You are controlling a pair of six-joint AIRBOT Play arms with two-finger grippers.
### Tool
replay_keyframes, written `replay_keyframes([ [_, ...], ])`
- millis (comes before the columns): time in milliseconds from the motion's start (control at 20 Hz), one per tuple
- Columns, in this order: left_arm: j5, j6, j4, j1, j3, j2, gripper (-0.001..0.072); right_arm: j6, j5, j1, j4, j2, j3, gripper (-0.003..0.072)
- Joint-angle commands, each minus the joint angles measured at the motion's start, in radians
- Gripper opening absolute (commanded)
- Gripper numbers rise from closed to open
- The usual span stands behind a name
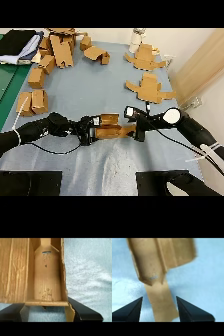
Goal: Fold the box.
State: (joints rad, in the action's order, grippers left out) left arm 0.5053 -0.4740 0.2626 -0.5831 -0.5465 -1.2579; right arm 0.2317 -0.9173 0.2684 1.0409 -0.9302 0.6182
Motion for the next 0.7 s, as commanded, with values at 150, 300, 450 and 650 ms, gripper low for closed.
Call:
replay_keyframes([
  [150,0.131,0.038,0.036,0.056,-0.014,0.001,0.059,0.173,0.049,-0.001,0.037,0.057,0.01,0.0669],
  [300,0.212,0.043,0.097,0.068,-0.016,0.001,0.059,0.177,0.071,-0.001,0.037,0.057,0.01,0.067],
  [450,0.249,0.045,0.121,0.067,-0.016,0.001,0.0591,0.181,0.084,-0.001,0.036,0.057,0.01,0.067],
  [650,0.227,0.045,0.127,0.067,-0.015,0.001,0.0591,0.203,0.089,-0.001,0.035,0.057,0.01,0.0669],
])
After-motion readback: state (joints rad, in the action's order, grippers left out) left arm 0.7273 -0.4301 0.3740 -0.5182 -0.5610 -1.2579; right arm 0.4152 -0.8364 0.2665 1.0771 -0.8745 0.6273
